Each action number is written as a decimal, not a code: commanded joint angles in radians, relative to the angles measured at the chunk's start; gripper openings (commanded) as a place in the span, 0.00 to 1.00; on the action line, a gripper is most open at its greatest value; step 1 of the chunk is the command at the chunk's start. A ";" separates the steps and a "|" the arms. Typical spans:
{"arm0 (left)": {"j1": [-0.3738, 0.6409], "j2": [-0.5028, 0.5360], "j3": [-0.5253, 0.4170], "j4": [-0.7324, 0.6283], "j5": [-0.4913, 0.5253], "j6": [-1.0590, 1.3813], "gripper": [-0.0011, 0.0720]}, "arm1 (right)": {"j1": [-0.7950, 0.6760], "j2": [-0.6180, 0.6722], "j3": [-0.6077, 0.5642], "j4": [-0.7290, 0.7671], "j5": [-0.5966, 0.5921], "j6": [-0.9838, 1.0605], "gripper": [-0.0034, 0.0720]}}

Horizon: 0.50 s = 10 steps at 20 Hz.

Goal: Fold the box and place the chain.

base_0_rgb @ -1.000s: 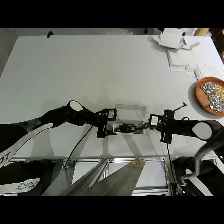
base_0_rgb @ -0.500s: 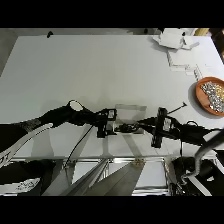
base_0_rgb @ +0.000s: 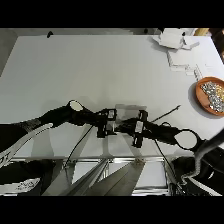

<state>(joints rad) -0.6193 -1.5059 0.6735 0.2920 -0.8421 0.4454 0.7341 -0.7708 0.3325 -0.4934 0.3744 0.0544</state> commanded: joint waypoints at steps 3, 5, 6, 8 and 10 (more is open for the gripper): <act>0.001 0.000 0.000 0.000 0.000 0.000 0.22 | 0.024 -0.022 0.030 -0.064 -0.079 -0.002 0.39; 0.001 0.000 0.000 0.000 0.000 0.000 0.22 | -0.005 0.043 0.068 -0.186 0.005 0.014 0.39; 0.001 0.000 0.000 0.000 0.000 0.000 0.22 | -0.039 0.073 0.082 -0.244 0.062 0.064 0.39; 0.001 0.000 0.000 0.000 0.000 0.000 0.22 | -0.132 0.129 0.092 -0.400 0.205 0.194 0.39; 0.001 0.000 0.000 0.000 0.000 0.000 0.22 | -0.236 0.153 0.092 -0.600 0.404 0.310 0.38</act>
